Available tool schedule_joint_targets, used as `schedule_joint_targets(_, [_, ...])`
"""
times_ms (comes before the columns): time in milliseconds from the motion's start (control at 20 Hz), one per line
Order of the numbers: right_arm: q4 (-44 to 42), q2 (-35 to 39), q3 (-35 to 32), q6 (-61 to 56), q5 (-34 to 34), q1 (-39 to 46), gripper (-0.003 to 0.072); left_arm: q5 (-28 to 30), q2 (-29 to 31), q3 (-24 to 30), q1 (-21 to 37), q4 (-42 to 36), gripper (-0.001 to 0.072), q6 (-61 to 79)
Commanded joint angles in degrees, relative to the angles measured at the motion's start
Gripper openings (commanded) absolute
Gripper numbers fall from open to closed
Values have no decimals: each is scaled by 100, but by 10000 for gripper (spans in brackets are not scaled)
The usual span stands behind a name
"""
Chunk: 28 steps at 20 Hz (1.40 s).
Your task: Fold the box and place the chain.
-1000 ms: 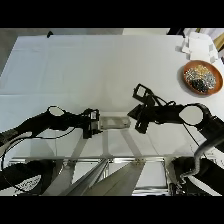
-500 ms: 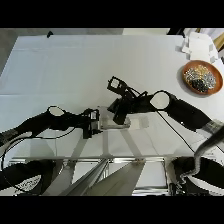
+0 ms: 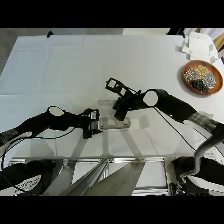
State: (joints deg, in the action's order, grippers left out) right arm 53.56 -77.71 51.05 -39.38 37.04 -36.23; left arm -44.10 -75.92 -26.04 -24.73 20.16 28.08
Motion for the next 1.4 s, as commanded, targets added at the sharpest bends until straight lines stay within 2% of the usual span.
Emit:
schedule_joint_targets(0, [201,-197,7,-162,140,4,14,-13,4,2,0,0,255,0])
schedule_joint_targets(200, [214,-17,7,-157,232,4,15,-28,4,2,0,0,255,0])
schedule_joint_targets(450, [210,1067,7,-160,479,195,14,-28,4,2,0,0,255,2])
schedule_joint_targets(550, [210,1475,7,-140,1178,267,12,-28,4,2,0,0,255,0])
schedule_joint_targets(700, [214,1926,-39,577,2966,267,13,-28,4,2,0,0,255,0])
schedule_joint_targets(750, [219,2094,-151,859,3314,278,14,-28,4,2,0,0,255,0])
schedule_joint_targets(800, [212,2288,-352,1150,3379,345,14,-28,4,2,0,0,255,2])
schedule_joint_targets(950, [214,2850,-1204,2374,2966,741,38,-28,4,2,0,0,255,0])
schedule_joint_targets(1050, [212,3051,-1797,3298,2505,1027,219,-28,4,2,0,0,255,0])
schedule_joint_targets(1100, [201,3056,-2065,3550,2135,1110,268,-28,4,2,0,0,255,0])
schedule_joint_targets(1250, [-278,2968,-2739,4590,533,1137,270,-28,4,2,0,0,255,2])
schedule_joint_targets(1350, [-737,2728,-2855,5130,59,1137,269,-31,4,2,0,0,254,2])
